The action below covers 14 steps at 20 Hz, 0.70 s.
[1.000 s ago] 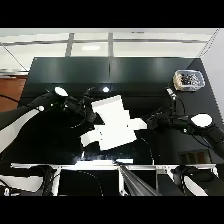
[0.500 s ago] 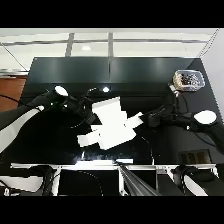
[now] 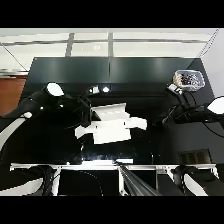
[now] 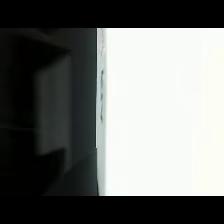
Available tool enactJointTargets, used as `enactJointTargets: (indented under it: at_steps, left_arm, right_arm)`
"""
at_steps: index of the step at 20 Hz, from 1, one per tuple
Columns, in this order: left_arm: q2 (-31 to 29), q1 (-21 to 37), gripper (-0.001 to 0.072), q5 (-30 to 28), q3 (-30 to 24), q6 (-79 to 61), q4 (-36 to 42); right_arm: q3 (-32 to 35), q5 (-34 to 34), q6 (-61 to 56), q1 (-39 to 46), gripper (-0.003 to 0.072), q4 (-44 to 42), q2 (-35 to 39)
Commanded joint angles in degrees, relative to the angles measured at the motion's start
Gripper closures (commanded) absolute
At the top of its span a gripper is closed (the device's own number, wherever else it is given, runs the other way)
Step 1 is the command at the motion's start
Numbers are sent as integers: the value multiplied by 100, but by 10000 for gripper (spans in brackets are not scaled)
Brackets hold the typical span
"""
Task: Fold the box and place the chain.
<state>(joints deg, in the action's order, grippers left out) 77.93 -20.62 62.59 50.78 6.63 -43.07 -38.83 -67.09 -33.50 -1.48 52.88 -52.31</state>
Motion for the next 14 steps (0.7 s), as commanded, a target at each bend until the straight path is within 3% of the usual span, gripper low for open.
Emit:
enactJointTargets:
  at_steps: [1, 6, 14]
  left_arm:
    - [-140, -247, 682, -713, -337, -1399, -37]
    - [-2, -444, 681, -1333, -640, -1565, -35]
    - [262, -474, 679, -1390, -658, -1517, 52]
  right_arm:
    - [42, 181, 492, -520, 57, 70, -7]
    - [481, 1364, 1412, -1600, 57, 92, -20]
    - [717, 1698, 1926, -2450, 57, 92, -144]
